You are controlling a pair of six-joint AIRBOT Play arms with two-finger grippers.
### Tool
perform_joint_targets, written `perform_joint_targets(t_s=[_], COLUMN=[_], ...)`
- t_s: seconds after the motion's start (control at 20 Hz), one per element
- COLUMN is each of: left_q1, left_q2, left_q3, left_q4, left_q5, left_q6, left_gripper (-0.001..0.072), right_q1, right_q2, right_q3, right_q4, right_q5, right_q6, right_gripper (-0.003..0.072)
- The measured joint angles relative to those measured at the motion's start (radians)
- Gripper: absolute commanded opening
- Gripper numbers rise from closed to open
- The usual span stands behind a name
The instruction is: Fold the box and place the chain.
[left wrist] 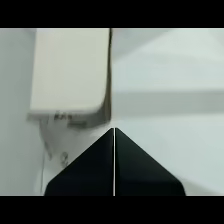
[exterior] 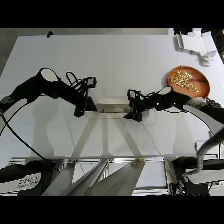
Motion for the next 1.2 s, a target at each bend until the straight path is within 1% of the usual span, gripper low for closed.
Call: perform_joint_targets(t_s=[0.1,0.25,0.35,0.5,0.65,0.75,0.9,1.05,1.1,1.15,1.2], left_q1=[-0.024,-0.039,-0.044,-0.047,-0.048,-0.048,-0.033,-0.004,0.008,0.018,0.027], left_q2=[0.002,-0.005,-0.030,-0.097,-0.161,-0.171,-0.137,-0.063,-0.035,-0.012,0.007], left_q3=[0.000,-0.001,-0.001,-0.002,-0.001,-0.001,-0.002,-0.002,-0.002,-0.002,-0.002], left_q4=[-0.079,-0.169,-0.196,-0.219,-0.231,-0.231,-0.229,-0.219,-0.194,-0.159,-0.108], left_q5=[0.056,0.187,0.285,0.383,0.423,0.419,0.411,0.407,0.402,0.397,0.387], left_q6=[-0.015,-0.057,-0.113,-0.215,-0.277,-0.295,-0.307,-0.309,-0.309,-0.309,-0.309], left_gripper=[0.0008,0.0008,0.0008,0.0009,0.0008,0.0009,0.0014,0.0015,0.0028,0.0135,0.0311], right_q1=[0.000,0.000,0.000,0.000,-0.001,-0.001,0.000,0.000,0.000,0.000,0.000], right_q2=[0.000,0.000,0.000,0.000,0.000,0.000,0.000,0.000,0.000,0.000,0.000], right_q3=[0.000,0.000,0.000,0.000,0.000,0.000,0.000,0.000,0.000,0.000,0.000], right_q4=[0.000,0.000,0.000,0.003,0.003,0.003,0.000,-0.003,-0.002,-0.002,-0.002], right_q5=[-0.001,-0.002,-0.001,0.001,0.000,0.000,0.000,0.000,0.000,0.000,0.000], right_q6=[0.000,0.001,0.001,0.001,0.003,0.002,-0.001,-0.001,-0.001,-0.001,-0.001], right_gripper=[0.0400,0.0400,0.0400,0.0400,0.0400,0.0400,0.0400,0.0400,0.0400,0.0400,0.0400])
